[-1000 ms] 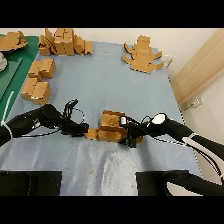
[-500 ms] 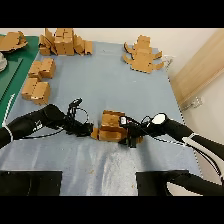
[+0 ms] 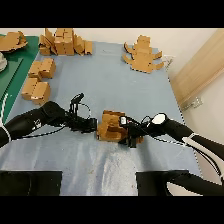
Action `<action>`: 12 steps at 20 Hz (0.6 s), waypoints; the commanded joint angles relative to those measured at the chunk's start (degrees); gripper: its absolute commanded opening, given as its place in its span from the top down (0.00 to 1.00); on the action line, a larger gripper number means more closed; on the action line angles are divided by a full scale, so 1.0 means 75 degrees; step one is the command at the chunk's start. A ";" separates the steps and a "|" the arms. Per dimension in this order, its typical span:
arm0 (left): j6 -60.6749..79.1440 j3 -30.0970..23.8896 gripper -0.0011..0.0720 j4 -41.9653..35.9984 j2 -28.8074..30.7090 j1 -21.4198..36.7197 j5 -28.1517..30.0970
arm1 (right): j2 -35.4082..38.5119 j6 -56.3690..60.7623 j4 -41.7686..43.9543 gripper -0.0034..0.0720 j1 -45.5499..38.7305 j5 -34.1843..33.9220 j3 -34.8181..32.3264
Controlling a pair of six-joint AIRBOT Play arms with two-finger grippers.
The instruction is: Fold the box.
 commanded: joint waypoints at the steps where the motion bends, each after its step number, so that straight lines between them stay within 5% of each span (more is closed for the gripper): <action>1: 0.0000 0.0230 0.97 -0.0070 0.0012 -0.0020 0.0006 | 0.0000 0.0003 0.0003 0.20 0.0006 0.0000 0.0000; 9: 0.0000 0.0236 0.97 0.0146 -0.0108 -0.0020 -0.0015 | 0.0000 0.0003 0.0003 0.20 0.0006 0.0003 0.0000; 12: -0.0446 0.0239 0.97 0.1035 -0.0029 0.0087 0.0006 | 0.0000 0.0003 0.0003 0.20 0.0006 0.0003 0.0000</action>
